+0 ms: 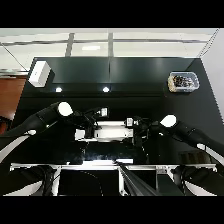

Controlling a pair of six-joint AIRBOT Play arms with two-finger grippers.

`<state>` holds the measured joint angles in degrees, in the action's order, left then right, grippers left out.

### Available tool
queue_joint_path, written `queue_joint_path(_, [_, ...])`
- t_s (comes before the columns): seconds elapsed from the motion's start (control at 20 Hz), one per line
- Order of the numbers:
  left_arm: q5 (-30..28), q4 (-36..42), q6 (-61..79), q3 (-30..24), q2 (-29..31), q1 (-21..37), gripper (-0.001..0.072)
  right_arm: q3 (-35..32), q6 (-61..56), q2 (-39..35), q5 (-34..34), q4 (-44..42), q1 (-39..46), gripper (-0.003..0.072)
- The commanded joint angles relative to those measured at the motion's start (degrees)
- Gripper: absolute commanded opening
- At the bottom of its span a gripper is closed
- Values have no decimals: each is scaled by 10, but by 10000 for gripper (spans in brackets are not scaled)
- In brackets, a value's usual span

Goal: Fold the box and place the chain.

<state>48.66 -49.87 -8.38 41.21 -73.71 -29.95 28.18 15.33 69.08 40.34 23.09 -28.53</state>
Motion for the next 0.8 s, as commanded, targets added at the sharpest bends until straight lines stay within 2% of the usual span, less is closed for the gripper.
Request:
queue_joint_path(0.0, [-2, 0, 0, 0, 0, 0, 25, 9, -38, 11, -10, 44, -16, 612])
queue_joint_path(0.75, [-2, 0, 0, 0, 0, 0, 25, 17, -96, 22, -24, 101, -23, 612])
